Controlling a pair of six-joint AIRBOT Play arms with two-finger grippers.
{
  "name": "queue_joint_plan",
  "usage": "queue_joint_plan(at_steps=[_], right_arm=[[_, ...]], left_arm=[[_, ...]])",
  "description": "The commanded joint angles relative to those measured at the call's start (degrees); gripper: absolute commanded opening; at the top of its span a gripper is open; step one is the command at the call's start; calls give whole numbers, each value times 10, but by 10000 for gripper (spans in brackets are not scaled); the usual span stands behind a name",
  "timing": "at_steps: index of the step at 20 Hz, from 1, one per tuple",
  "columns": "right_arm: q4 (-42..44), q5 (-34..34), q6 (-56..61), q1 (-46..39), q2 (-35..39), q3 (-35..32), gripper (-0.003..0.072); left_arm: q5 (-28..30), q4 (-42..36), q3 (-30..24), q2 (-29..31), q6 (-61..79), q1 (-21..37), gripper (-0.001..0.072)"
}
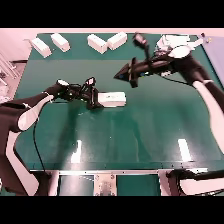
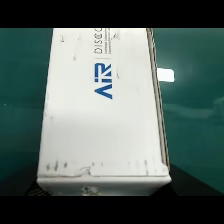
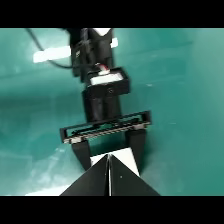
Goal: Fold the box and place the chain.
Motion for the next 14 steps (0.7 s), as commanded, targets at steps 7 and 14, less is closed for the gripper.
queue_joint_plan(at_steps=[7,14], right_arm=[[-82,-152,119,-97,245,-294,9],[-82,-160,121,-123,254,-349,9]], left_arm=[[-5,-11,0,0,1,0,533],[-5,-16,0,0,1,0,533]])
